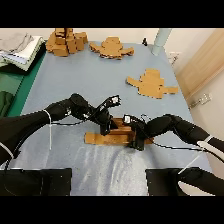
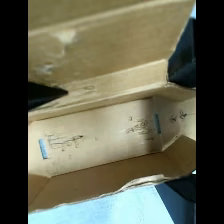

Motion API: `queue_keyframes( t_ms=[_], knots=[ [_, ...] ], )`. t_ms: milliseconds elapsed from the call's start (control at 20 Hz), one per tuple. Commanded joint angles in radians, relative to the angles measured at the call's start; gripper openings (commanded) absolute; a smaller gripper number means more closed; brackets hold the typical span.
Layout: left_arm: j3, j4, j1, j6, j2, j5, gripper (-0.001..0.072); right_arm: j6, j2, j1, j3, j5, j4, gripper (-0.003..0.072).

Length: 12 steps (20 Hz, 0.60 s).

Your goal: Fold the box.

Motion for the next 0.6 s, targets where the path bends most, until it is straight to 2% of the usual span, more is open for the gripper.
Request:
queue_keyframes(
  t_ms=[0, 550],
  knots=[
    [0.001, 0.000, 0.000, 0.000, -0.001, 0.001, 0.0014, 0.048, -0.002, -0.005, 0.000, -0.017, -0.026, 0.0720],
    [0.001, 0.000, 0.000, 0.000, -0.001, 0.001, 0.0014, -0.003, -0.010, 0.011, 0.000, 0.025, -0.026, 0.0720]
  ],
)
